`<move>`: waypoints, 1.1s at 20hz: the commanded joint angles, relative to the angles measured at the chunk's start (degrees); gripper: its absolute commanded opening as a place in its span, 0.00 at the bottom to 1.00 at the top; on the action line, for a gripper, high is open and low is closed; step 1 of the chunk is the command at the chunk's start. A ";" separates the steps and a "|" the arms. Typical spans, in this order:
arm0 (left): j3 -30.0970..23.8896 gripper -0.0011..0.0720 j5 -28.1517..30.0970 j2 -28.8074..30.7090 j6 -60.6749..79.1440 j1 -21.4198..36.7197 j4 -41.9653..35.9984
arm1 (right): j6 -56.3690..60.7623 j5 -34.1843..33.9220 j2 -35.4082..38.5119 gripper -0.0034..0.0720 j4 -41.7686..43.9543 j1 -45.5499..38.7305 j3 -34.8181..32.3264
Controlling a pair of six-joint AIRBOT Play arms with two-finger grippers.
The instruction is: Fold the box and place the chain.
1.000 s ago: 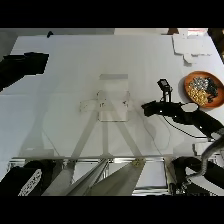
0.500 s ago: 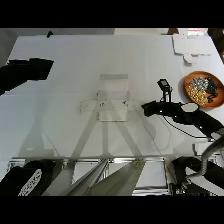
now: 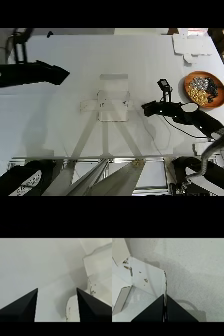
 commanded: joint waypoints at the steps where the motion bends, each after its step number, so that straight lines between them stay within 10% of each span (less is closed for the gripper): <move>1: 10.38 0.90 -8.85 -15.87 10.23 -1.55 -8.46 | 0.00 0.00 0.00 0.06 0.00 0.07 -0.02; 11: 28.44 0.97 -22.29 -45.68 15.67 -2.16 -21.38 | 0.00 0.00 0.00 0.06 0.00 0.07 -0.02; 22: 28.50 0.97 -25.77 -47.30 34.88 -8.33 -22.14 | 0.00 0.00 0.00 0.06 0.00 0.07 -0.02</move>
